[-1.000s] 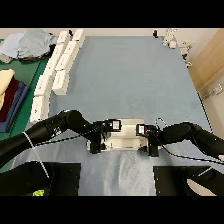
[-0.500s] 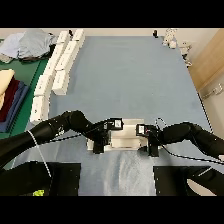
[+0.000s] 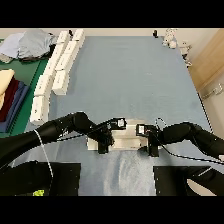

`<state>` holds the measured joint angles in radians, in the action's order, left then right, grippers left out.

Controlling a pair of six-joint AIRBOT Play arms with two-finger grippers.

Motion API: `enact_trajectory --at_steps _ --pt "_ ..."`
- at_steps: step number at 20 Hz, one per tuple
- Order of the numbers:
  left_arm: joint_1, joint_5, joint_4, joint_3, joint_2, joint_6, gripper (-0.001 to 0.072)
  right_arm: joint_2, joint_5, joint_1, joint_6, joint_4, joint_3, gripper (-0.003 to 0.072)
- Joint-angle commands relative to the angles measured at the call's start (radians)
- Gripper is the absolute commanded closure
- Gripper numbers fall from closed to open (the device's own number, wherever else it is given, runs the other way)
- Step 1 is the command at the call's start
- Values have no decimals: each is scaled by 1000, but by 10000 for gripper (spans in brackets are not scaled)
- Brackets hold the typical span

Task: Fold the box.

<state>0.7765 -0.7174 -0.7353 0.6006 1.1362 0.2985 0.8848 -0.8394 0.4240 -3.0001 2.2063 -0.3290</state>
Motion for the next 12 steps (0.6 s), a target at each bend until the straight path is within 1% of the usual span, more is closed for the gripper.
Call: enact_trajectory --at_steps 1,8,9,10,11,12 --pt "3 19 11 0 5 4 102 -1 1 0 0 0 0 197" --pt "3 19 10 0 5 6 112 -1 1 0 0 0 0 197" --pt "3 18 10 0 5 6 129 -1 1 0 0 0 0 197" --pt "3 18 11 0 5 6 130 -1 1 0 0 0 0 197" --pt "3 14 11 0 5 8 179 -1 1 0 0 0 0 197" --pt "2 -4 5 0 3 16 584 -1 1 0 0 0 0 197"
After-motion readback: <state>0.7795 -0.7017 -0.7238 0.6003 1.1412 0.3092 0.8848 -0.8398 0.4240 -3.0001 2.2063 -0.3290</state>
